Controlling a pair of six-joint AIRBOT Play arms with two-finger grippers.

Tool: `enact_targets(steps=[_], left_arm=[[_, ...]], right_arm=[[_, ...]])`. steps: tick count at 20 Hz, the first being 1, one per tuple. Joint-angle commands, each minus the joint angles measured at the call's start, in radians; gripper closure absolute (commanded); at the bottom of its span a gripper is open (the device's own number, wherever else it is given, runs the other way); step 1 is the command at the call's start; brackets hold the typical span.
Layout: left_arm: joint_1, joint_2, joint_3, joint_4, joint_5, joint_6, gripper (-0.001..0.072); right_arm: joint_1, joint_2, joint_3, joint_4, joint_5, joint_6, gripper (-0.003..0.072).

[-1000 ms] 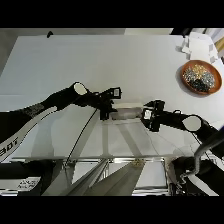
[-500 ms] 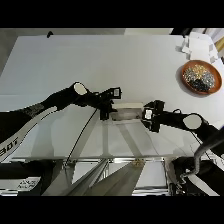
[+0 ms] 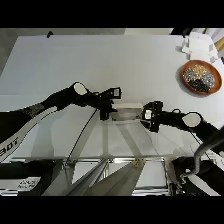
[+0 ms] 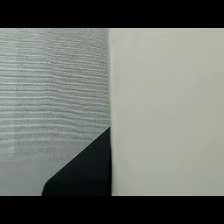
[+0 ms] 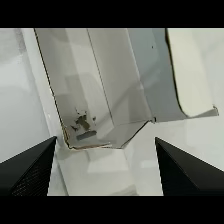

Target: Fold the box and place the chain.

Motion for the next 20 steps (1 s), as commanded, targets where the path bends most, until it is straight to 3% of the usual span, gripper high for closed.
enact_targets(steps=[1, 20], left_arm=[[0.0, 0.0, 0.001, 0.0, 0.0, 0.0, 0.0697], [0.0, 0.0, 0.0, 0.0, 0.0, 0.0, 0.0697]], right_arm=[[-0.017, -0.001, 0.0, 0.017, 0.014, -0.024, 0.0002], [-0.049, -0.001, 0.0, 0.073, 0.065, -0.037, 0.0001]])
